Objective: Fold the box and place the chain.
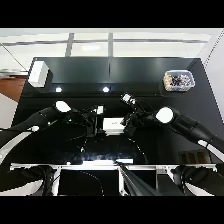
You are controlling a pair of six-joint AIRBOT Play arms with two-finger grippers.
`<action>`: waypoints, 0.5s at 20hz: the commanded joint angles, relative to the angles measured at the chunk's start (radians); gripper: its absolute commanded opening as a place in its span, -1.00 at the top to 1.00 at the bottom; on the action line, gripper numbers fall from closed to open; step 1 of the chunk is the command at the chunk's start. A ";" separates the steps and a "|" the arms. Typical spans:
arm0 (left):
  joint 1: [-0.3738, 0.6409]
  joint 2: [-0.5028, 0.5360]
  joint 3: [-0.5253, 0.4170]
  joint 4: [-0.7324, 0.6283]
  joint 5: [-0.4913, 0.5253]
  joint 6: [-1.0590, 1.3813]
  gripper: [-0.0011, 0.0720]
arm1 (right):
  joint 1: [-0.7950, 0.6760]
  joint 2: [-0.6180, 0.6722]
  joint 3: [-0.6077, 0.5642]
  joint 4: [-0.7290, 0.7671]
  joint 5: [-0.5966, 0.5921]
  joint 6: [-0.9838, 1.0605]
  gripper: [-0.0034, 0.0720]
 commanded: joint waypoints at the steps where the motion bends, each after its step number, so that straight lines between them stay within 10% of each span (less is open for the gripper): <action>1: 0.000 0.000 0.000 -0.001 -0.001 0.000 -0.28 | 0.000 0.018 0.008 -0.003 0.016 0.000 0.80; 5: 0.012 0.014 0.004 0.000 -0.043 -0.089 -0.98 | -0.020 0.131 0.074 -0.074 0.064 0.014 0.79; 10: 0.056 0.095 0.004 0.085 -0.135 -0.160 -0.99 | -0.204 0.258 0.090 -0.262 0.162 0.203 0.80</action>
